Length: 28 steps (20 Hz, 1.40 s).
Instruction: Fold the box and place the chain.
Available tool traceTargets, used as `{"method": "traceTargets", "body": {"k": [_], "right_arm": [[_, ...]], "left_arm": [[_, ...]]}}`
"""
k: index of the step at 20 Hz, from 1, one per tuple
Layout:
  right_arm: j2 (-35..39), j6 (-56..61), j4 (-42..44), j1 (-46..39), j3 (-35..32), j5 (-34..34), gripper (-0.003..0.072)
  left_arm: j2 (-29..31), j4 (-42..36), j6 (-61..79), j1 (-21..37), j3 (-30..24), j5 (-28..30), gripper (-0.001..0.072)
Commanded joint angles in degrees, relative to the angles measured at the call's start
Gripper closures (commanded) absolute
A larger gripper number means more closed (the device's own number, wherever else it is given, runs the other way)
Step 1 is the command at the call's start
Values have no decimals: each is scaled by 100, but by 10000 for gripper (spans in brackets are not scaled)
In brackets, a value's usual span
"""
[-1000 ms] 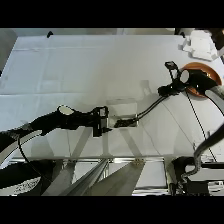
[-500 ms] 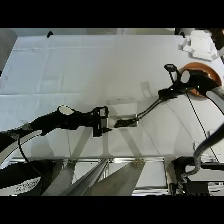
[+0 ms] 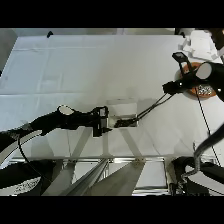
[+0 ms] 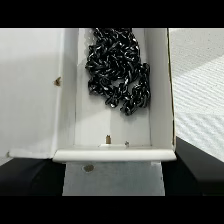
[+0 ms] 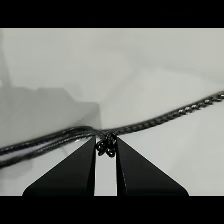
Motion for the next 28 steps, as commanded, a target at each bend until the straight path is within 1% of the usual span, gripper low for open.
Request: {"method": "traceTargets", "body": {"k": [1, 5, 8, 10, 14, 19, 21, 25, 28], "right_arm": [[916, -597, 1176, 2, 2, 527, 675], [1840, -793, 2011, 2, 2, 984, 675], [2249, -894, 2734, 2, 2, 1174, 675], [2321, -911, 3379, 2, 0, 1335, 675], [2321, -1325, 4653, 2, 0, 1528, 675], [2321, -1510, 5530, 50, 0, 1508, 675], [2319, -1633, 5674, 339, 0, 1410, 675], [2201, -1766, 5515, 1198, 0, 992, 676], [2090, -1762, 5499, 1519, 0, 643, 675]], "left_arm": [[2, 0, 0, 0, -4, 2, 437], [2, 0, 0, 0, -4, 2, 437], [2, 0, 0, 0, -4, 2, 437], [2, 0, 0, 0, -4, 2, 437], [2, 0, 0, 0, -4, 2, 437], [2, 0, 0, 0, -4, 2, 437], [2, 0, 0, 0, -4, 2, 437], [2, 0, 0, 0, -4, 2, 437], [2, 0, 0, 0, -4, 2, 437]]}}
